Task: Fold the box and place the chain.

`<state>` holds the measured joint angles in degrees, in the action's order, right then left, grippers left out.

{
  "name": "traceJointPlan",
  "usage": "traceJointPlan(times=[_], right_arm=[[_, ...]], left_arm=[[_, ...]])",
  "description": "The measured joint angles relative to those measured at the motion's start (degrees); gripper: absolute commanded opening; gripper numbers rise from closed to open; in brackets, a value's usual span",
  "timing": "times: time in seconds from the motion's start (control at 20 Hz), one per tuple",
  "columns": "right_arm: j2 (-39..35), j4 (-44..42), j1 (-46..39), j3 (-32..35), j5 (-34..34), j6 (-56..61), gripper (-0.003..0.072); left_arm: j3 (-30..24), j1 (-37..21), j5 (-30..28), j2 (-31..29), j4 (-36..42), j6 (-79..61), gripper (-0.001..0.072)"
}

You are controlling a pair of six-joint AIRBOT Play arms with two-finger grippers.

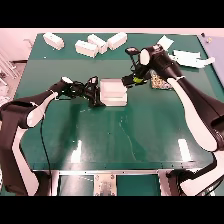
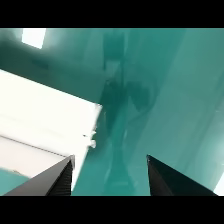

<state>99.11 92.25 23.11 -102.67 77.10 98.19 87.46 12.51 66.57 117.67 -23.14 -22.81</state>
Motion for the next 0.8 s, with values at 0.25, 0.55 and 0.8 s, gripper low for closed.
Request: traceJointPlan(times=[0.25, 0.55, 0.8], right_arm=[[-2.4, 3.8, -6.0, 0.7, -0.3, -2.5, 0.0474], [-2.4, 4.7, -16.7, 4.3, -5.9, -3.0, 0.0474], [0.6, 3.7, -20.9, 5.2, -11.9, -3.1, 0.0474]], left_arm=[[0.0, 0.0, 0.0, 0.0, 0.0, 0.0, 0.0469], [0.0, 0.0, 0.0, 0.0, 0.0, 0.0, 0.0469], [0.0, 0.0, 0.0, 0.0, 0.0, 0.0, 0.0469]])
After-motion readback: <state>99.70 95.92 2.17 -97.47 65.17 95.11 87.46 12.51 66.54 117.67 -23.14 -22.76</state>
